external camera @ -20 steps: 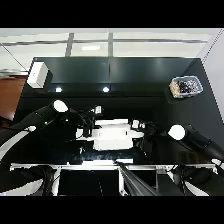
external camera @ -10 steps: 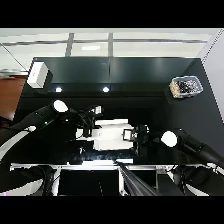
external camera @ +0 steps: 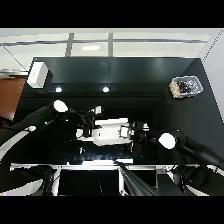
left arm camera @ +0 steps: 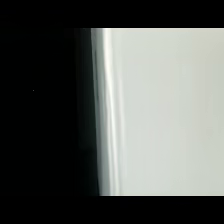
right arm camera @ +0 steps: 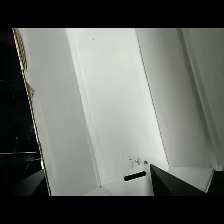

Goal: Fold the box and place the chain.

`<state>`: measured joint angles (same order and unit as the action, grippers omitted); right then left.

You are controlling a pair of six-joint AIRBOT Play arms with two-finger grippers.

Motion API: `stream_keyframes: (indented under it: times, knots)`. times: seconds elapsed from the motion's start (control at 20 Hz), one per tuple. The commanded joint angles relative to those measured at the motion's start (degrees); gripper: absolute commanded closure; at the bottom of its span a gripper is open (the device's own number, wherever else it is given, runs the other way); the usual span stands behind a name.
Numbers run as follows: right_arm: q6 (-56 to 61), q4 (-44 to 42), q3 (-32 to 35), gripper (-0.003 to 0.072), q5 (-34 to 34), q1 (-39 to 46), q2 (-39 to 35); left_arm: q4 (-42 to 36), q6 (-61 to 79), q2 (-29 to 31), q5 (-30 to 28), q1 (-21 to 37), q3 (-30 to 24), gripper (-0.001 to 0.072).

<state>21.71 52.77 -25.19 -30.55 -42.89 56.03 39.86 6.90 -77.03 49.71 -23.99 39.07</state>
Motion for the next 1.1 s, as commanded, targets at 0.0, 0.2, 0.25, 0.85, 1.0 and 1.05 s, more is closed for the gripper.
stream_keyframes:
  times: [0.0, 0.2, 0.25, 0.85, 1.0, 1.05]
  knots:
    - [2.1, 0.5, -1.1, -0.0020, 1.0, 0.2, -0.8, 0.0, 0.2, 0.0, 0.1, 0.0, 0.0, 0.0680]
    - [3.6, 3.3, -2.4, -0.0019, 1.6, 0.5, -1.2, 0.0, 0.2, 0.0, 0.4, 0.0, 0.0, 0.0679]
    - [3.8, 3.6, -2.4, -0.0020, 1.6, 1.3, -1.2, 0.0, 0.2, 0.0, 0.5, 0.0, 0.0, 0.0680]
    - [1.2, 2.0, -2.7, -0.0020, 1.0, 4.3, -1.2, 0.0, 0.2, 0.0, 0.4, 0.0, 0.0, 0.0680]
    - [0.0, 0.6, -2.7, -0.0021, 0.8, 5.9, -1.2, 0.0, 0.2, 0.0, 0.3, 0.0, 0.0, 0.0680]
    - [-1.1, -0.9, -2.8, -0.0020, 0.8, 7.1, -1.2, 0.0, 0.2, 0.0, 0.3, 0.0, 0.0, 0.0680]
